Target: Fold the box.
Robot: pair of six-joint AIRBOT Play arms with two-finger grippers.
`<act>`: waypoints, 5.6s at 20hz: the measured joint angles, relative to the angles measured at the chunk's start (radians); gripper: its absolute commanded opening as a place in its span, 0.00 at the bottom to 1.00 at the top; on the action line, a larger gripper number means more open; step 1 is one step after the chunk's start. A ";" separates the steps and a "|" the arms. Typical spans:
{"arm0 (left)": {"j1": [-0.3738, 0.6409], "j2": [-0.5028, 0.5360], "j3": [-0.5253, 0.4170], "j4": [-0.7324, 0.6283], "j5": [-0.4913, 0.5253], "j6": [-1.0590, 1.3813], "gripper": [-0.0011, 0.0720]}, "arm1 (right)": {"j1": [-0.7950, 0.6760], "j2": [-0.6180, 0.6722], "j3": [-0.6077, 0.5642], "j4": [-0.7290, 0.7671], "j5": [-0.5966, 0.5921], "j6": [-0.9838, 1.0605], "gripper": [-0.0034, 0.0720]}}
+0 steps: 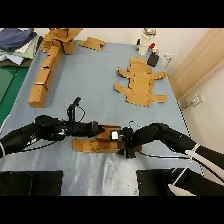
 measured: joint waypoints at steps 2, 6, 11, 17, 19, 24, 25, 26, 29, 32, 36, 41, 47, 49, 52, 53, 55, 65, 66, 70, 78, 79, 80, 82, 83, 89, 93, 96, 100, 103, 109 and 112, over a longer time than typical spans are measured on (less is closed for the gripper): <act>-0.002 -0.028 0.006 -0.013 0.032 0.013 0.03 | 0.000 0.000 0.000 0.000 0.000 0.000 0.73; -0.004 -0.083 0.022 -0.021 0.050 0.023 0.03 | 0.000 0.000 0.000 0.000 0.000 0.002 0.73; -0.004 -0.128 0.035 0.077 0.046 -0.064 0.03 | 0.000 0.000 0.000 0.000 0.000 0.001 0.73; -0.004 -0.144 0.054 0.264 0.029 -0.216 0.03 | 0.000 0.000 0.000 0.000 0.000 0.000 0.73; -0.004 -0.145 0.056 0.292 0.031 -0.238 0.03 | 0.000 0.000 0.000 0.000 0.000 0.000 0.73; -0.003 -0.145 0.064 0.320 0.022 -0.256 0.03 | 0.000 0.000 0.000 0.000 0.000 0.000 0.73; 0.000 -0.139 0.068 0.322 0.005 -0.249 0.03 | 0.000 0.000 0.000 0.000 0.000 0.000 0.73; 0.001 -0.127 0.072 0.323 -0.012 -0.237 0.03 | 0.000 0.000 0.000 0.000 0.000 0.000 0.73; 0.025 -0.041 0.076 0.360 -0.052 -0.212 0.03 | 0.000 0.000 0.000 0.000 0.000 0.000 0.73; 0.066 0.111 0.062 0.477 -0.076 -0.208 0.03 | 0.000 0.000 0.000 0.000 0.000 0.000 0.73; 0.109 0.313 0.021 0.623 -0.179 -0.085 0.04 | 0.000 0.000 0.000 0.000 0.000 0.000 0.73; 0.087 0.431 -0.010 0.776 -0.335 0.177 0.91 | 0.000 0.000 0.000 0.000 0.000 0.000 0.73; -0.020 0.355 -0.047 0.844 -0.299 0.428 0.92 | 0.000 0.000 0.000 0.000 0.000 0.000 0.73; -0.056 0.297 -0.052 0.827 -0.252 0.477 0.92 | 0.000 0.000 0.000 0.000 0.000 0.000 0.73; -0.076 0.237 -0.061 0.768 -0.193 0.576 0.92 | 0.000 0.000 0.000 0.000 0.000 0.000 0.73; -0.073 0.223 -0.063 0.751 -0.167 0.602 0.92 | 0.000 0.000 0.000 0.000 0.000 0.000 0.73; -0.051 0.202 -0.065 0.732 -0.128 0.625 0.92 | 0.000 0.000 0.000 0.000 0.000 0.000 0.73; 0.007 0.105 -0.067 0.614 -0.060 0.772 0.92 | 0.000 0.000 0.000 0.000 0.000 0.000 0.73; 0.003 0.098 -0.067 0.597 -0.058 0.799 0.92 | 0.000 0.000 0.000 0.000 0.000 0.000 0.73; -0.004 0.071 -0.066 0.552 -0.048 0.867 0.90 | 0.000 0.000 0.000 -0.001 0.000 0.000 0.73; -0.010 0.042 -0.056 0.526 -0.056 0.939 0.56 | 0.000 0.000 0.000 -0.001 -0.001 0.000 0.73; -0.010 0.042 -0.056 0.522 -0.056 0.942 0.56 | 0.000 0.000 0.000 0.000 -0.001 0.000 0.73; -0.010 0.042 -0.056 0.515 -0.056 0.945 0.56 | 0.000 0.000 0.000 0.000 -0.001 0.000 0.73; -0.010 0.041 -0.056 0.502 -0.057 0.947 0.55 | 0.000 0.000 0.000 -0.001 -0.001 0.000 0.73; -0.010 0.040 -0.056 0.499 -0.058 0.949 0.31 | 0.000 0.000 0.000 -0.001 -0.001 0.000 0.73; -0.010 0.040 -0.056 0.485 -0.063 0.949 0.25 | 0.000 0.000 0.000 -0.001 -0.001 -0.001 0.73; -0.011 0.032 -0.054 0.460 -0.060 0.960 0.25 | 0.000 0.000 0.000 -0.001 -0.001 0.000 0.73; -0.023 0.020 -0.050 0.430 -0.055 0.988 0.25 | 0.000 0.000 0.000 -0.001 -0.001 0.000 0.73; -0.036 0.013 -0.046 0.395 -0.024 1.013 0.25 | 0.000 0.000 0.000 -0.001 -0.001 0.000 0.73; -0.039 0.011 -0.045 0.385 -0.012 1.021 0.25 | 0.000 0.000 0.000 -0.001 -0.001 0.000 0.73; -0.040 0.011 -0.045 0.373 -0.022 1.027 0.60 | 0.000 0.000 0.000 0.000 -0.001 0.002 0.73; -0.041 0.011 -0.045 0.370 -0.027 1.027 0.60 | 0.000 0.000 0.000 0.000 -0.001 0.002 0.73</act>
